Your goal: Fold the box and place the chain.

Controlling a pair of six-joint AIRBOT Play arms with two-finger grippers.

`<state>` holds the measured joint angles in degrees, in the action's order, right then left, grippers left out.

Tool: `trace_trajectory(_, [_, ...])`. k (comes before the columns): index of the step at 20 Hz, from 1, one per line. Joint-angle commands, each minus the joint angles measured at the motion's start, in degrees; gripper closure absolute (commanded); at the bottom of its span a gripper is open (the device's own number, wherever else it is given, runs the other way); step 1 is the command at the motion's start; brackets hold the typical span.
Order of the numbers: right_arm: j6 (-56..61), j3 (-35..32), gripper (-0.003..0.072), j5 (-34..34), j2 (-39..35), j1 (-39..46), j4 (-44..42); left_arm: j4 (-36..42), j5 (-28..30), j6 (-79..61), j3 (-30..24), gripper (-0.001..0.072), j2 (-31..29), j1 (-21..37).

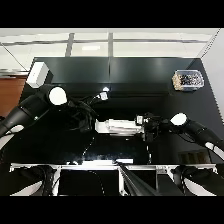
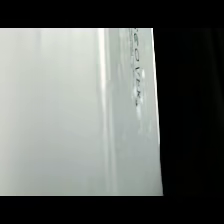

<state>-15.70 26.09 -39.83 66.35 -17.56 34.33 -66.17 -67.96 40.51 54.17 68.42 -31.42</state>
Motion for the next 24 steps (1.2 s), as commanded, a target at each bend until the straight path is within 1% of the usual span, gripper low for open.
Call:
trace_trajectory(1, [0.0, -0.02, 0.0452, -0.13, 0.0, -0.07, 0.2, 7.08, -6.01, 8.94, -4.02, 0.0686, -1.27, -4.13])
trace_trajectory(3, [0.02, -0.02, 0.0452, -0.2, 0.0, -0.07, 0.17, 17.97, 1.09, 6.97, -7.45, 0.0685, -1.27, -7.23])
trace_trajectory(5, [0.02, -0.02, 0.0452, -0.2, 0.0, -0.07, 0.17, 30.1, 12.22, 2.03, -9.35, 0.0685, -1.27, -7.39])
trace_trajectory(6, [0.0, -0.02, 0.0452, -0.2, 0.0, -0.07, 0.17, 33.99, 17.49, -0.13, -9.55, 0.0685, -1.27, -6.6])
trace_trajectory(8, [0.0, -0.02, 0.0452, -0.2, 0.0, -0.07, 0.17, 39.47, 29.35, -3.63, -9.57, 0.0684, -1.22, -4.17])
trace_trajectory(9, [0.0, -0.02, 0.0452, -0.17, 0.0, -0.07, 0.2, 41.0, 34.77, -4.74, -9.6, 0.0685, -1.03, -3.13])
trace_trajectory(10, [0.0, -0.02, 0.0452, -0.17, 0.0, -0.07, 0.2, 41.11, 39.3, -6.25, -9.6, 0.0685, -0.52, -2.49])
trace_trajectory(11, [0.0, -0.02, 0.0452, -0.17, 0.0, -0.07, 0.2, 41.11, 41.97, -8.02, -9.55, 0.0684, 0.63, -2.1])
trace_trajectory(12, [0.0, -0.02, 0.0452, -0.15, 0.0, -0.07, 0.17, 41.03, 42.16, -9.35, -9.38, 0.0684, 2.23, -1.97])
trace_trajectory(13, [0.0, -0.02, 0.0452, -0.15, 0.0, -0.07, 0.17, 39.93, 41.0, -10.29, -9.22, 0.0684, 4.26, -2.05])
trace_trajectory(15, [0.0, -0.02, 0.0452, -0.15, 0.0, -0.07, 0.17, 36.76, 35.71, -10.6, -8.41, 0.0685, 8.63, -2.16])
trace_trajectory(16, [0.0, -0.02, 0.0453, -0.15, 0.0, -0.07, 0.17, 34.86, 33.99, -10.51, -7.93, 0.0685, 10.54, -2.19])
trace_trajectory(18, [0.02, -0.02, 0.0452, -0.37, 0.0, -0.07, 0.15, 34.14, 34.27, -10.1, -7.56, 0.0685, 13.18, -2.23])
trace_trajectory(19, [0.02, -0.02, 0.0453, -0.44, 0.0, -0.07, 0.17, 34.21, 35.28, -10.12, -7.56, 0.0684, 14.12, -2.45])
trace_trajectory(22, [0.02, -0.02, 0.0453, -0.42, 0.0, -0.07, 0.17, 33.81, 35.56, -10.12, -7.23, 0.0684, 14.91, -2.38])
trace_trajectory(24, [0.02, -0.02, 0.0452, -0.42, 0.0, -0.07, 0.17, 33.35, 34.07, -10.1, -5.68, 0.0685, 14.49, -1.88])
